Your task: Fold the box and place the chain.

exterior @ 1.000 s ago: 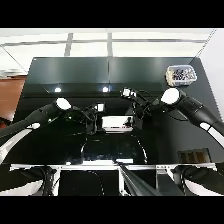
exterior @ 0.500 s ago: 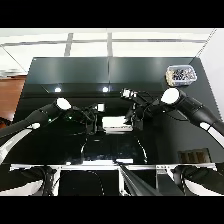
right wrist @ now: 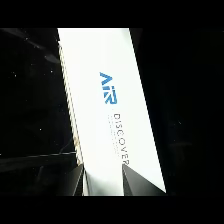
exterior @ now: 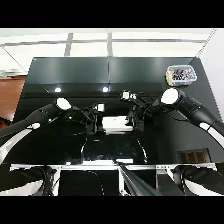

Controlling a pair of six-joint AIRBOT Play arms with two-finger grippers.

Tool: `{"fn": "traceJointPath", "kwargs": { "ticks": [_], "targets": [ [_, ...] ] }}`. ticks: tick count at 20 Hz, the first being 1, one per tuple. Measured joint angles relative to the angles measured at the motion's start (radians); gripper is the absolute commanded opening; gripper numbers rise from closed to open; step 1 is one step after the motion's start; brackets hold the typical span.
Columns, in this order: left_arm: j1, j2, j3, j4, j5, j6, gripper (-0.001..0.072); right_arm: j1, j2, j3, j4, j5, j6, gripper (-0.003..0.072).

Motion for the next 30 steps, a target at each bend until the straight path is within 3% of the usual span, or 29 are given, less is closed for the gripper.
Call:
{"fn": "traceJointPath", "kwargs": {
  "ticks": [15, 17, 19, 21, 26, 30],
  "targets": [
    [0.0, 0.0, 0.0, 0.0, 0.0, -0.002, 0.0441, 0.035, 0.052, -0.001, -0.101, -0.012, 0.127, 0.0259],
    [0.0, 0.0, 0.0, 0.0, 0.0, -0.002, 0.0441, 0.01, 0.089, 0.0, -0.099, -0.01, 0.234, 0.0041],
    [0.001, 0.0, 0.0, 0.0, 0.0, -0.002, 0.0441, -0.026, 0.109, -0.008, -0.09, 0.01, 0.35, 0.0006],
    [0.001, 0.0, 0.0, 0.0, 0.0, -0.001, 0.0441, -0.057, 0.119, -0.039, -0.018, 0.025, 0.431, 0.0006],
    [0.001, 0.0, 0.0, 0.0, 0.0, 0.0, 0.0441, -0.082, 0.094, -0.153, 0.338, -0.02, 0.51, 0.0008],
    [0.001, 0.0, 0.0, 0.0, 0.0, 0.0, 0.0441, -0.05, 0.022, -0.189, 0.465, -0.076, 0.531, 0.0006]
  ]
}}
